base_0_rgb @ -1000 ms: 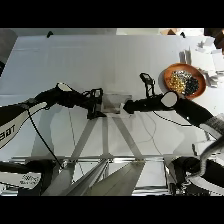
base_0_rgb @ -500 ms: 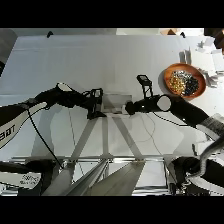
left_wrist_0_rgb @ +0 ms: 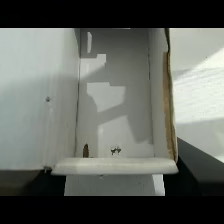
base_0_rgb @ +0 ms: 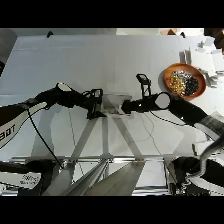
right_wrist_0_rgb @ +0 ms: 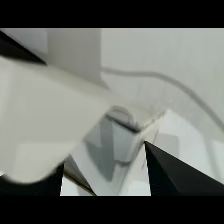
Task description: Fold the box and place the chain.
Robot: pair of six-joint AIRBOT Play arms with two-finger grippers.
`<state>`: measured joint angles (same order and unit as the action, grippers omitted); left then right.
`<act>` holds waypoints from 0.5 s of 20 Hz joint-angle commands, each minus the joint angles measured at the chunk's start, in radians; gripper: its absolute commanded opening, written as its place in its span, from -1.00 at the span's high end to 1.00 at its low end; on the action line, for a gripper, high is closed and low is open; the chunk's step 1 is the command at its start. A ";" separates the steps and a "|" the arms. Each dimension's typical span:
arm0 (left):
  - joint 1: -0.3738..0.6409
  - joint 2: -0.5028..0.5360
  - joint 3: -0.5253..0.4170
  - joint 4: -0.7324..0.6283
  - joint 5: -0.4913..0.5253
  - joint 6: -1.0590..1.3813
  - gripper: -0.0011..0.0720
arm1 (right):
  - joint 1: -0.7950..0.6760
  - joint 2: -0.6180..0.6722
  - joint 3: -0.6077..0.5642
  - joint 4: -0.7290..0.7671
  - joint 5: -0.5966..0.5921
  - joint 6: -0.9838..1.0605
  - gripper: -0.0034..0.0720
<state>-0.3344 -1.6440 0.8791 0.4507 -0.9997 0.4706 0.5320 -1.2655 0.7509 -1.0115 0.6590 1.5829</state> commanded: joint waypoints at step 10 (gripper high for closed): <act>0.000 0.000 0.001 -0.001 0.001 0.000 -0.11 | 0.029 -0.084 0.128 -0.299 0.122 0.226 -0.24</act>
